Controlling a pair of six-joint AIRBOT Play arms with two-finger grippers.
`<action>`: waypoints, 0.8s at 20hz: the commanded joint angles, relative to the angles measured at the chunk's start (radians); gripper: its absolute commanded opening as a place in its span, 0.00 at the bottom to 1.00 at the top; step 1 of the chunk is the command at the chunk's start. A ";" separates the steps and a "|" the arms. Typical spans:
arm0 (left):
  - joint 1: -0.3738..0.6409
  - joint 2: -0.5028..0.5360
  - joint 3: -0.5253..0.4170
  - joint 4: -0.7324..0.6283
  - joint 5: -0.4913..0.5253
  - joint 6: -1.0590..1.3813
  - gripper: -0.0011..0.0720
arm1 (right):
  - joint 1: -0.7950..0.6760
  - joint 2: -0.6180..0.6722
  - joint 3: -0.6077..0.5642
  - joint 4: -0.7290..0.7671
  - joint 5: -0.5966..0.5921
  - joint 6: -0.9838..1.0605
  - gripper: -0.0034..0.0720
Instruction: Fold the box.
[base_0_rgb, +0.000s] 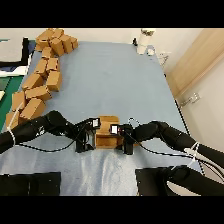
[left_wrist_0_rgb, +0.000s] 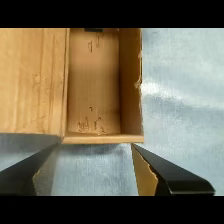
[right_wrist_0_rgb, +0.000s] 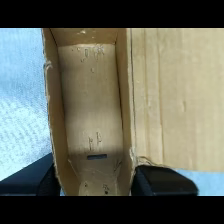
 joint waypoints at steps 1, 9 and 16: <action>-0.034 0.002 -0.007 -0.026 0.048 0.018 0.96 | 0.000 0.000 0.001 0.000 0.000 0.000 0.72; -0.091 -0.023 -0.007 -0.037 0.088 0.017 0.96 | 0.000 0.000 0.001 0.000 0.000 0.000 0.72; -0.091 -0.068 -0.007 -0.099 0.090 0.018 0.94 | 0.000 0.000 0.001 0.000 0.000 0.000 0.72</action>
